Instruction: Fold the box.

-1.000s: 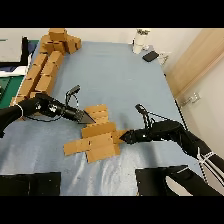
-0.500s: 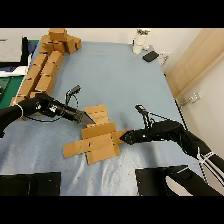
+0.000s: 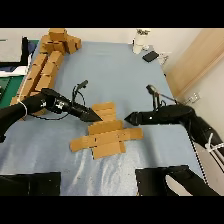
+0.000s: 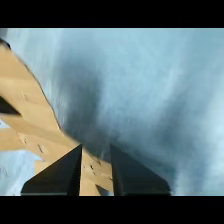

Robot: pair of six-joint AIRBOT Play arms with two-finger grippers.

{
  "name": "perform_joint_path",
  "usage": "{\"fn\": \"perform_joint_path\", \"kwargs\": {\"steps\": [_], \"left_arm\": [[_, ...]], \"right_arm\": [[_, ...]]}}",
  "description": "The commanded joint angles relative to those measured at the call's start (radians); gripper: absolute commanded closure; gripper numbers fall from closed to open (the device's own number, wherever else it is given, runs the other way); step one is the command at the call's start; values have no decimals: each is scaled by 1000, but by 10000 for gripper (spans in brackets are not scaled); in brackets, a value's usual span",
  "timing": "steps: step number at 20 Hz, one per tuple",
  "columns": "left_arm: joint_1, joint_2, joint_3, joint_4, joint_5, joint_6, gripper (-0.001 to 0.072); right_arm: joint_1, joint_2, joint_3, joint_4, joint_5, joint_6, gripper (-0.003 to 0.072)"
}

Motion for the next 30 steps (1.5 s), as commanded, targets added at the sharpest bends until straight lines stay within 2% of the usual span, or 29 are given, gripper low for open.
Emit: {"fn": "perform_joint_path", "kwargs": {"steps": [1,3,7,9,11,14,18,30], "left_arm": [[-69,6,6,31,70,95,700],[-100,8,6,28,133,145,700],[-180,69,-27,26,298,270,701],[-219,134,-82,18,405,364,701],[-244,200,-159,-59,459,484,701],[-246,254,-255,-203,453,622,700],[-248,245,-295,-178,452,641,699],[-248,223,-307,-78,439,620,699]], "right_arm": [[-16,0,106,-57,24,87,419],[-14,0,109,-55,39,93,524],[-13,0,108,-54,39,97,524],[-13,0,108,-55,39,112,524],[-13,0,108,-54,39,115,524],[-13,-1,108,-54,39,114,524],[-7,-1,108,-54,39,114,524],[31,-1,108,-55,46,114,524]]}}
